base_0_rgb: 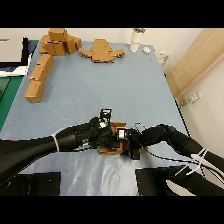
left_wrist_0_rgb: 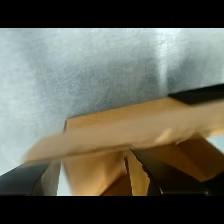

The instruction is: Fold the box.

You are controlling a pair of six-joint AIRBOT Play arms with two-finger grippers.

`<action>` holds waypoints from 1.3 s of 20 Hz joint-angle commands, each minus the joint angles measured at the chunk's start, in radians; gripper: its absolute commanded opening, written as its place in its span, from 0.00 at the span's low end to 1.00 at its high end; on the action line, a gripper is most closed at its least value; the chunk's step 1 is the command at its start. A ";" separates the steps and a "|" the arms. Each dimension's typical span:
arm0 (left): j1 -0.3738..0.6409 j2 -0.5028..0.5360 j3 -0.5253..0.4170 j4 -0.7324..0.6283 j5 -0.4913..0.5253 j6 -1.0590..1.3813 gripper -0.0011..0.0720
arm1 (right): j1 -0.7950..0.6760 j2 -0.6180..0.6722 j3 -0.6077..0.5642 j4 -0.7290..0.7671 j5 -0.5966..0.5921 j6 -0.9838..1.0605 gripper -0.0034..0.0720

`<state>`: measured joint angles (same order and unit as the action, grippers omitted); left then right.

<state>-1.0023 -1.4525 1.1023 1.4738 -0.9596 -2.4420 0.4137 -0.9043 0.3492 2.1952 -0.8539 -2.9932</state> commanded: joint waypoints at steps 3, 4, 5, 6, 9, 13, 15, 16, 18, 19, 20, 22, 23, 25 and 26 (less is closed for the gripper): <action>-0.008 -0.031 0.029 0.016 -0.021 -0.019 0.86 | 0.000 0.001 0.001 0.000 0.000 0.000 0.84; -0.008 -0.032 0.029 0.016 -0.021 -0.019 0.76 | 0.000 0.001 0.001 0.000 0.000 0.000 0.84; -0.008 -0.032 0.029 0.017 -0.021 -0.014 0.55 | 0.000 0.001 0.001 0.000 0.000 0.000 0.84; -0.008 -0.032 0.029 0.017 -0.021 -0.007 0.51 | 0.000 0.001 0.001 0.000 0.000 0.000 0.84; -0.008 -0.034 0.029 0.017 -0.020 -0.008 0.54 | 0.000 0.001 0.001 0.000 0.000 0.000 0.84; -0.008 -0.050 0.029 0.014 -0.033 -0.013 0.50 | 0.000 0.001 0.001 0.000 0.000 0.000 0.84; -0.008 -0.056 0.029 0.014 -0.064 -0.024 0.50 | 0.000 0.001 0.001 0.000 0.000 0.000 0.84; -0.008 -0.056 0.029 0.016 -0.076 -0.039 0.44 | 0.000 0.001 0.001 0.000 0.000 0.000 0.84; -0.008 -0.056 0.029 0.017 -0.072 -0.039 0.16 | 0.000 0.001 0.001 0.000 0.000 0.000 0.84; -0.008 -0.056 0.029 0.016 -0.068 -0.039 0.06 | 0.000 0.001 0.001 0.000 0.000 0.000 0.84; -0.008 -0.056 0.029 0.016 -0.069 -0.039 0.04 | 0.000 0.001 0.001 0.000 0.000 0.000 0.84; -0.008 -0.056 0.029 0.015 -0.073 -0.039 0.04 | 0.000 0.001 0.001 0.000 0.000 0.000 0.84; -0.008 -0.056 0.029 0.016 -0.073 -0.039 0.04 | 0.000 0.001 0.001 0.000 0.000 0.000 0.84; -0.008 -0.056 0.029 0.015 -0.072 -0.039 0.04 | 0.000 0.001 0.001 0.000 0.000 0.000 0.84; -0.008 -0.056 0.029 0.013 -0.073 -0.038 0.04 | 0.000 0.001 0.001 0.000 0.000 0.000 0.84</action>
